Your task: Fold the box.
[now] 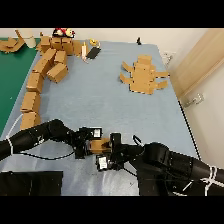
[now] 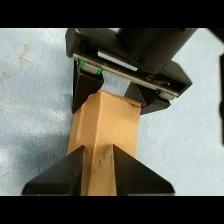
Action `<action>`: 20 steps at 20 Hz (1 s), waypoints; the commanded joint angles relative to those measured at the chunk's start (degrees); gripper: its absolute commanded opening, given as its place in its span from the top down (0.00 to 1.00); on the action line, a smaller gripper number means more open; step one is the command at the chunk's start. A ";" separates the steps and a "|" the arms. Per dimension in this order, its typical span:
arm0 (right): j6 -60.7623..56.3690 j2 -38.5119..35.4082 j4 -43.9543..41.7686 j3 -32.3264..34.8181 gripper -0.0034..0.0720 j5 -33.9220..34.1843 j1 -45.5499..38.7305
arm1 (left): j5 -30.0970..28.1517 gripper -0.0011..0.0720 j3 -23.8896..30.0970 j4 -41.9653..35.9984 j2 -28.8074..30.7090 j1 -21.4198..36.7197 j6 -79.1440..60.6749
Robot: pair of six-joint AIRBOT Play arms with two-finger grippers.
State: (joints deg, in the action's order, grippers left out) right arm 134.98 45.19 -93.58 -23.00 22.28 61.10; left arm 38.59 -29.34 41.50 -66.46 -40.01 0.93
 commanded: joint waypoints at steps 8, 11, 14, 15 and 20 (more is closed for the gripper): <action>-0.59 -2.05 2.54 -0.85 0.61 -0.07 0.42 | -0.02 0.37 0.00 0.00 -0.02 -0.02 -0.02; -5.29 -2.03 8.24 -0.92 0.61 -0.39 0.42 | -0.02 0.37 0.00 0.02 -0.02 -0.02 -0.02; -8.09 -2.01 11.80 -0.92 0.77 -0.33 0.42 | -0.02 0.37 0.00 0.00 -0.02 -0.02 -0.02; -8.09 -1.99 11.80 -0.92 0.77 -0.35 0.42 | -0.02 0.37 0.00 0.00 -0.02 -0.02 -0.02; -8.09 -1.55 9.73 -0.90 0.77 0.83 0.42 | -0.02 0.37 0.00 0.00 -0.02 -0.02 -0.02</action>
